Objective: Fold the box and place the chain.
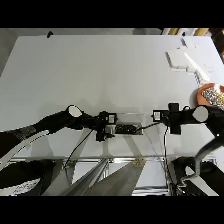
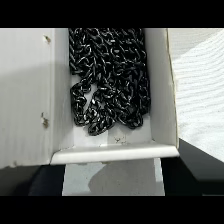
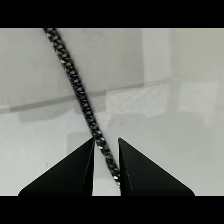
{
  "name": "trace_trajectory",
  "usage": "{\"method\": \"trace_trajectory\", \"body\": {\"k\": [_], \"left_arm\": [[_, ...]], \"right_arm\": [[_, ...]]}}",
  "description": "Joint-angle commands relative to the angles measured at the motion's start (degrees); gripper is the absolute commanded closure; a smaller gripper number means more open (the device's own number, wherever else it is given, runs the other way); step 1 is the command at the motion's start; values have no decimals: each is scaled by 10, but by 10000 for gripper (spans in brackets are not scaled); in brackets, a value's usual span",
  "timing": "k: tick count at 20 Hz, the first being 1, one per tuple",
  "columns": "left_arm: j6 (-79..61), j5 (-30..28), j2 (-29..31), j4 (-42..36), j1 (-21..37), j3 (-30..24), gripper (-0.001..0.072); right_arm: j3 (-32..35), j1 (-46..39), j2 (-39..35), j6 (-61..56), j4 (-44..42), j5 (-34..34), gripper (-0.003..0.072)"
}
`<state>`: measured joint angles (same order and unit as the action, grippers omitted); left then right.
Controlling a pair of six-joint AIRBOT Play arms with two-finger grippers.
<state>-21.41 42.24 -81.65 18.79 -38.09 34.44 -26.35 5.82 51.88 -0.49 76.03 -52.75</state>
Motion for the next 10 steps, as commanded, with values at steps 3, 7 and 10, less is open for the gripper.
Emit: {"method": "trace_trajectory", "body": {"k": [3, 7, 10], "left_arm": [[0, 0, 0, 0, 0, 0, 438], [0, 0, 0, 0, 0, 0, 438], [0, 0, 0, 0, 0, 0, 438]], "right_arm": [[3, -2, 40, 38, -25, 11, 525], [3, -2, 70, 41, -34, 12, 526], [3, -2, 84, 41, -34, 14, 528]]}}
